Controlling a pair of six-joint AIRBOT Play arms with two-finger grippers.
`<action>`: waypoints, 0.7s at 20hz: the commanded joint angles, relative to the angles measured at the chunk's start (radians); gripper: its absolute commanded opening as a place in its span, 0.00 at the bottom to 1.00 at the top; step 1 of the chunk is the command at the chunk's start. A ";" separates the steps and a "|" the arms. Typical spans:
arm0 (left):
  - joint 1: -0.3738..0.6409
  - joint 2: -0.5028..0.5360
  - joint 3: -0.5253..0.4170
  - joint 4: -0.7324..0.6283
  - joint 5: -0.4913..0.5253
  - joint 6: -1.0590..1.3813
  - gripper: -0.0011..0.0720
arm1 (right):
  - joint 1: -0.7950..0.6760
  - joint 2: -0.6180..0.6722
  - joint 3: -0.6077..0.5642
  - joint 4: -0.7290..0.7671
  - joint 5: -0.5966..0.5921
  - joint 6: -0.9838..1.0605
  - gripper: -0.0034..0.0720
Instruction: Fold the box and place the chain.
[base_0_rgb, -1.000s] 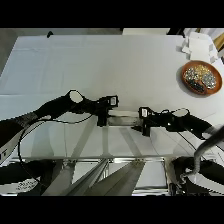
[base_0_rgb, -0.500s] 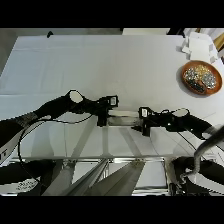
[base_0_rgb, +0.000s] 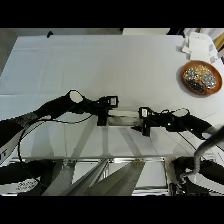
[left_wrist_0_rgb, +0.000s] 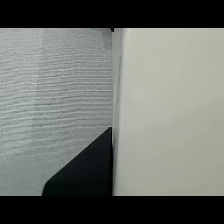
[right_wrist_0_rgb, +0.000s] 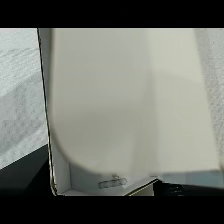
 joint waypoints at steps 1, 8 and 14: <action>0.001 0.000 0.000 -0.002 0.027 0.020 0.03 | 0.000 0.000 -0.001 0.000 0.000 0.000 0.59; 0.004 0.014 0.000 0.006 0.016 0.000 0.83 | 0.000 0.000 -0.001 0.001 0.000 0.000 0.59; 0.003 0.169 0.000 0.292 -0.009 -0.272 0.83 | 0.000 0.000 -0.001 0.000 0.002 0.000 0.59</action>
